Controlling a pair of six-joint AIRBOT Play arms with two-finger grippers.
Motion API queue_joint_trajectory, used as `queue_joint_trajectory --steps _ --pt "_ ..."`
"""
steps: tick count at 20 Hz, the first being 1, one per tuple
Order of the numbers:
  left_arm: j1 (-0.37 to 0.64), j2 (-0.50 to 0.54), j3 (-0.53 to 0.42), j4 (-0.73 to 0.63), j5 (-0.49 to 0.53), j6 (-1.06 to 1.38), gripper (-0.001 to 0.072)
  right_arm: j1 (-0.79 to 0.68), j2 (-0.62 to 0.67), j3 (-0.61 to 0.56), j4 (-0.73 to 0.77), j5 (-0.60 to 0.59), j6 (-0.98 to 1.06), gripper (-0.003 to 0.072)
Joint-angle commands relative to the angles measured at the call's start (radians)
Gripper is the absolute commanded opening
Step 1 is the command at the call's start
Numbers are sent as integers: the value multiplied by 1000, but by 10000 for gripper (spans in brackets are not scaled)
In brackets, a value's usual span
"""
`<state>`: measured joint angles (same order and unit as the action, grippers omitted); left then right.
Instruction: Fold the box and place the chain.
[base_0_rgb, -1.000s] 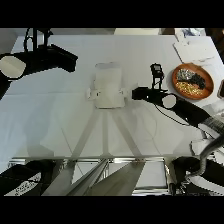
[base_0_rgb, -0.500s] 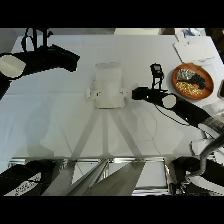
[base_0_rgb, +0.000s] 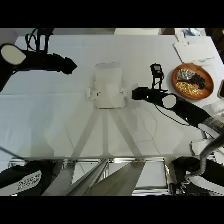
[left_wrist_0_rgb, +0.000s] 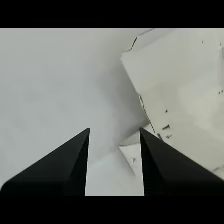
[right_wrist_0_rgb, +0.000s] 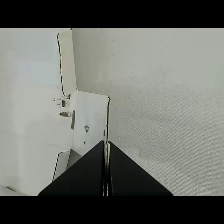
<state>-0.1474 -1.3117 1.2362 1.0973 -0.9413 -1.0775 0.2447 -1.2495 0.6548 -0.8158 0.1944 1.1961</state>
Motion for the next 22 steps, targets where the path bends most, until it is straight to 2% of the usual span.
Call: queue_joint_trajectory --steps 1,4,5,7,13,16,22 --pt "52 -160 180 -10 -309 23 373 1 1 0 0 0 0 10" --pt "53 -309 322 -101 -402 33 671 1 1 0 0 0 0 10" --pt "52 -358 354 -151 -407 53 708 1 1 0 0 0 0 10" --pt "52 -440 398 -229 -410 114 708 1 1 0 0 0 0 10" --pt "50 -613 463 -283 -402 210 704 1 1 0 0 0 0 10" --pt "33 -661 484 -335 -370 246 704 1 1 0 0 0 0 10" --pt "-19 -713 488 -342 -299 242 704 1 1 0 0 0 0 10"
